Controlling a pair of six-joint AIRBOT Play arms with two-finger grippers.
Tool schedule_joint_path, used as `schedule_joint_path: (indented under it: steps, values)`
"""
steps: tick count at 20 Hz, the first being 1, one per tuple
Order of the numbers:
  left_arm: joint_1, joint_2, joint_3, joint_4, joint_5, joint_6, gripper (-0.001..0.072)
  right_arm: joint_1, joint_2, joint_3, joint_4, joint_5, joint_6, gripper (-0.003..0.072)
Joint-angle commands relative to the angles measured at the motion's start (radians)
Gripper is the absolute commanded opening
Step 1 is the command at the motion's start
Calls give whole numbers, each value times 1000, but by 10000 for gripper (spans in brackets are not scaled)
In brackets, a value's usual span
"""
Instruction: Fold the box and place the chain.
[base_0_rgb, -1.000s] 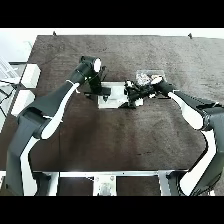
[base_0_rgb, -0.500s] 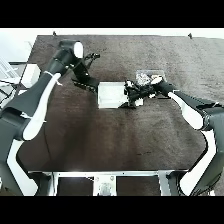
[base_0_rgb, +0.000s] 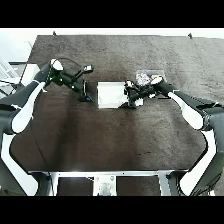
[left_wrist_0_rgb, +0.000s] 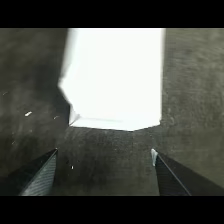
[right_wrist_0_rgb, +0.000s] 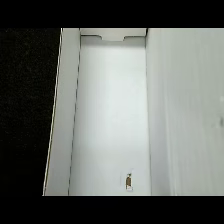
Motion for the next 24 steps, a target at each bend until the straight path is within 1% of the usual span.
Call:
schedule_joint_path:
  steps: [1,5,7,9,12,16,24]
  values:
    - [17,-1,-126,-128,82,312,720,0,0,0,0,0,0,594]
    - [6,-6,-139,-149,144,401,720,0,0,0,0,0,0,593]
    - [5,-24,-139,-195,150,433,720,0,0,0,0,0,0,594]
    - [5,-32,-139,-201,158,441,720,0,0,0,0,0,0,594]
    - [5,-32,-139,-202,156,440,720,0,0,0,0,0,0,594]
    - [5,-32,-139,-223,119,441,720,0,0,0,0,0,0,594]
    - [5,-34,-140,-245,109,437,720,0,0,0,0,0,0,594]
